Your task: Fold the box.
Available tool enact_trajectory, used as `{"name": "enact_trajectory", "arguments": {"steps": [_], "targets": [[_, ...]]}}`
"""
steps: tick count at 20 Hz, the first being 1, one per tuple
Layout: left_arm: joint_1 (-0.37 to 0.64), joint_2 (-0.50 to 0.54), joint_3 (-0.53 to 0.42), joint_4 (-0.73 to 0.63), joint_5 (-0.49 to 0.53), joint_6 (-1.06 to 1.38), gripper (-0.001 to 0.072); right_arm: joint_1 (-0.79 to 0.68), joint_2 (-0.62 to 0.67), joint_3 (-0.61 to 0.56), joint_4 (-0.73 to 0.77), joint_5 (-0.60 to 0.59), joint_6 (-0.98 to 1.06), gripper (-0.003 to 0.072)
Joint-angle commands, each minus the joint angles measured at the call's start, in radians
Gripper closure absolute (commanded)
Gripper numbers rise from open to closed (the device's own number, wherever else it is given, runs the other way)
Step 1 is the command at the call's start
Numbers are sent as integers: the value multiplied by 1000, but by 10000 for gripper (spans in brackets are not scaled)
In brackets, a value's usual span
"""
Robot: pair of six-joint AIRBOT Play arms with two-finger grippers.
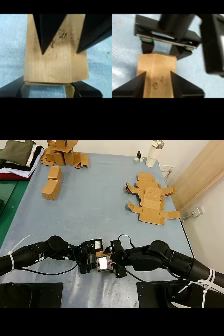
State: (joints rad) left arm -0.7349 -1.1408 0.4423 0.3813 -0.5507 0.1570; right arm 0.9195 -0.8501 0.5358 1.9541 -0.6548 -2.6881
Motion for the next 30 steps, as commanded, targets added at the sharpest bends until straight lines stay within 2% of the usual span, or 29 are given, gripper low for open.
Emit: {"name": "enact_trajectory", "arguments": {"steps": [1, 13, 14, 15, 19, 21, 27, 30], "targets": [[1, 0, 0, 0, 0, 0, 260, 20, 2, -9, -26, 11, 11, 171], [1, 0, 0, 0, 0, 0, 260, 40, -26, -19, -151, 72, 81, 181], [1, 0, 0, 0, 0, 0, 260, 50, -25, -18, -187, 71, 114, 192], [1, 0, 0, 0, 0, 0, 260, 62, -19, -18, -217, 71, 146, 248], [1, 0, 0, 0, 0, 0, 260, 112, 26, -18, -359, 71, 292, 252], [1, 0, 0, 0, 0, 0, 260, 111, 47, -18, -380, 71, 299, 306], [1, 0, 0, 0, 0, 0, 260, 111, 79, -18, -396, 72, 299, 321], [1, 0, 0, 0, 0, 0, 260, 111, 72, -18, -473, 91, 337, 344]]}}
